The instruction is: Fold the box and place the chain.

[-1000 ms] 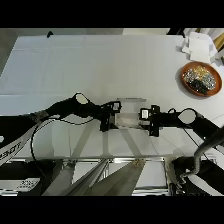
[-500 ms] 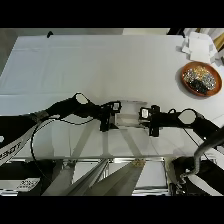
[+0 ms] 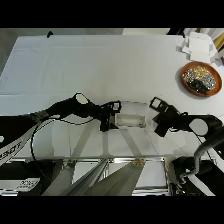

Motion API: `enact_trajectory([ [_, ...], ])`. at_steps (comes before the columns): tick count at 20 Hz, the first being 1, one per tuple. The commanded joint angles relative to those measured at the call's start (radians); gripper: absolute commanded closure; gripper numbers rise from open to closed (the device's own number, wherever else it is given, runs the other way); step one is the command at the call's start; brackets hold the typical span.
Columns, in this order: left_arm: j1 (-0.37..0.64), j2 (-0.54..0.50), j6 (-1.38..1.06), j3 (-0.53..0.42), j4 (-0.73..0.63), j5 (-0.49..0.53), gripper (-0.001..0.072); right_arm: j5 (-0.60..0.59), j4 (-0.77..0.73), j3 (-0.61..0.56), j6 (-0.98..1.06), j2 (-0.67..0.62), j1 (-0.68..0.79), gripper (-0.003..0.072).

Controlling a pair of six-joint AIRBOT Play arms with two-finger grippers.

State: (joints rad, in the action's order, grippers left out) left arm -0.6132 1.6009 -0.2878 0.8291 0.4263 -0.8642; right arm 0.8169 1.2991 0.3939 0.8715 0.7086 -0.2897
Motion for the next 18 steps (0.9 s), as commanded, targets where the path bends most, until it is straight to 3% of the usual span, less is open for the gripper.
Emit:
enact_trajectory([
  [1, 0.000, 0.000, 0.000, 0.000, 0.000, 0.000, 0.0319, 0.083, 0.208, 0.000, 0.620, -0.084, 0.041, 0.0673],
  [3, 0.000, 0.000, 0.000, 0.000, 0.000, 0.000, 0.0319, 0.147, 0.233, 0.000, 0.819, -0.077, 0.113, 0.0673],
  [8, 0.000, 0.000, 0.000, 0.000, 0.000, 0.000, 0.0319, 0.166, 0.205, 0.000, 0.829, 0.016, 0.224, 0.0673],
  [14, 0.000, 0.000, 0.000, 0.000, 0.000, 0.000, 0.0319, 0.099, -0.215, -0.003, 0.556, 0.248, 0.224, 0.0673],
  [18, 0.000, 0.000, 0.000, 0.000, 0.000, 0.000, 0.0319, 0.083, -0.256, -0.003, 0.513, 0.291, 0.224, 0.0673],
])
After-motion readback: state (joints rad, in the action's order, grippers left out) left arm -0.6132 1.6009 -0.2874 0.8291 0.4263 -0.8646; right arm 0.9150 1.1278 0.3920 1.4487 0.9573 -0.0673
